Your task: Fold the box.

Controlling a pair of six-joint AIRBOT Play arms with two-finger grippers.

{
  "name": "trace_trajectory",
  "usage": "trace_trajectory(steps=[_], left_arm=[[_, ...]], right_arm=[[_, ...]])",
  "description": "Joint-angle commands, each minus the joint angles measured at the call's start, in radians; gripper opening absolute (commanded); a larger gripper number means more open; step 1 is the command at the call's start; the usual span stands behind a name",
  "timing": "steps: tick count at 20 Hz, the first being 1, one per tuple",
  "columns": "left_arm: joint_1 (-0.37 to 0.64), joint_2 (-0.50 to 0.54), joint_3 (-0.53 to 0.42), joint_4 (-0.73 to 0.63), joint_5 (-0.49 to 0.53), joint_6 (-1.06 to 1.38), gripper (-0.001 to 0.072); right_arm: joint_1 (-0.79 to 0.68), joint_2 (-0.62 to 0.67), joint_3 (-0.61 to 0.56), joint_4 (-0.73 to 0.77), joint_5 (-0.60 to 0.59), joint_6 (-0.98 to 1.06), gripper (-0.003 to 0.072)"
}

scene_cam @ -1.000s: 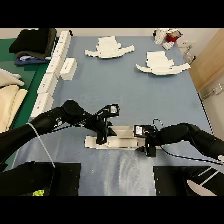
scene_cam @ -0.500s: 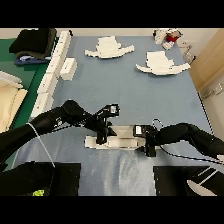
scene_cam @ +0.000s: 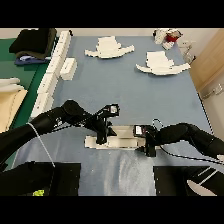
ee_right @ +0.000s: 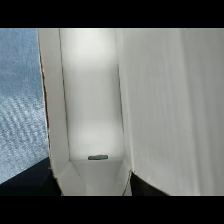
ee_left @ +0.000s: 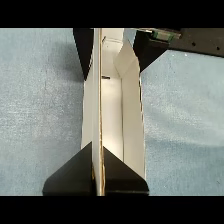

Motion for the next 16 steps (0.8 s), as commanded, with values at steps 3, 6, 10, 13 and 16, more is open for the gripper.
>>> trace_trajectory(steps=[3,6,10,13,16], left_arm=[[0.0,0.001,0.0,0.0,0.0,0.0,0.0015],[0.0,0.001,0.001,0.0,0.0,0.0,0.0015],[0.0,0.001,0.001,-0.001,0.016,0.0,0.0015],[-0.001,0.001,0.0,-0.008,0.01,-0.003,0.0016],[-0.001,0.001,0.001,-0.008,0.008,-0.004,0.0017]], right_arm=[[0.0,-0.001,0.0,-0.001,-0.001,0.0,0.0515],[0.0,-0.001,0.0,-0.001,-0.001,0.0,0.0515],[0.0,-0.001,0.0,-0.001,-0.001,0.0,0.0515],[0.0,-0.001,0.0,-0.001,-0.001,0.0,0.0515],[0.0,-0.001,0.0,-0.001,-0.001,0.0,0.0515]])
